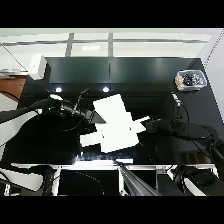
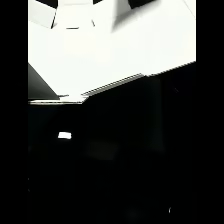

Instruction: Fold the box and place the chain.

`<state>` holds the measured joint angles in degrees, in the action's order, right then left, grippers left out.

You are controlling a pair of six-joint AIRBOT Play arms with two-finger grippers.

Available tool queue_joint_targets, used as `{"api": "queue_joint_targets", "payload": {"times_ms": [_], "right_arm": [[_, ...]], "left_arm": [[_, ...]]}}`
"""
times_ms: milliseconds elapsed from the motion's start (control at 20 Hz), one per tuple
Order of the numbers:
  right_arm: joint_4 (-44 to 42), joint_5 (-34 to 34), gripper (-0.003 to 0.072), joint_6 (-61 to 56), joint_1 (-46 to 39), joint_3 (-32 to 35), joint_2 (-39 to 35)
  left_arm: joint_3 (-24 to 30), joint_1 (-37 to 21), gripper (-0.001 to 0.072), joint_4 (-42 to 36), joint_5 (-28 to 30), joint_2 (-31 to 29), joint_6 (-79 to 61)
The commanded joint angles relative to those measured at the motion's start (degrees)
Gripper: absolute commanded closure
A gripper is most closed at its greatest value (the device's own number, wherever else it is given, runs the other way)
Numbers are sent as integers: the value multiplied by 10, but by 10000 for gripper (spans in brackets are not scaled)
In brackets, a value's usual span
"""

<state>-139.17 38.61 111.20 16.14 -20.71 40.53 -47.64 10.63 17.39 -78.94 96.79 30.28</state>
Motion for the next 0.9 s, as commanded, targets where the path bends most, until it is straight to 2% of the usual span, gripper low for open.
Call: {"api": "queue_joint_targets", "payload": {"times_ms": [0, 50, 100, 300, 350, 450, 550, 600, 700, 750, 800, 850], "right_arm": [[1, 1, 662, 0, 0, 0, 0], [1, 0, 661, 0, 0, 0, 0], [1, 1, 662, 0, 1, 0, 0], [2, 1, 661, 0, 0, 0, 0], [2, 2, 661, 0, 1, 0, 0], [2, 2, 662, 0, 0, 0, 0], [2, 2, 662, 0, 0, 0, 0], [3, 2, 661, 0, 0, 0, 0], [3, 3, 656, 0, 0, 0, 0], [9, 5, 597, 0, -2, 0, 0], [23, 17, 157, 0, -10, -4, 0], [42, 32, -11, 0, -22, -13, 0]], "left_arm": [[-10, 3, 237, 46, -10, 7, -16], [-12, 5, 287, 61, -10, 7, -16], [-15, 9, 378, 78, -10, 7, -16], [-22, 19, 397, 97, -10, 7, -19], [-23, 19, 481, 96, -11, 7, -26], [-24, 19, 520, 96, -13, 7, -31], [-24, 18, 602, 96, -19, 7, -31], [-25, 18, 683, 96, -28, 7, -45], [-28, 18, 685, 96, -37, 5, -45], [-31, 18, 685, 96, -39, 2, -45], [-32, 18, 685, 96, -39, -8, -43], [-32, 18, 686, 97, -35, -20, -44]]}}
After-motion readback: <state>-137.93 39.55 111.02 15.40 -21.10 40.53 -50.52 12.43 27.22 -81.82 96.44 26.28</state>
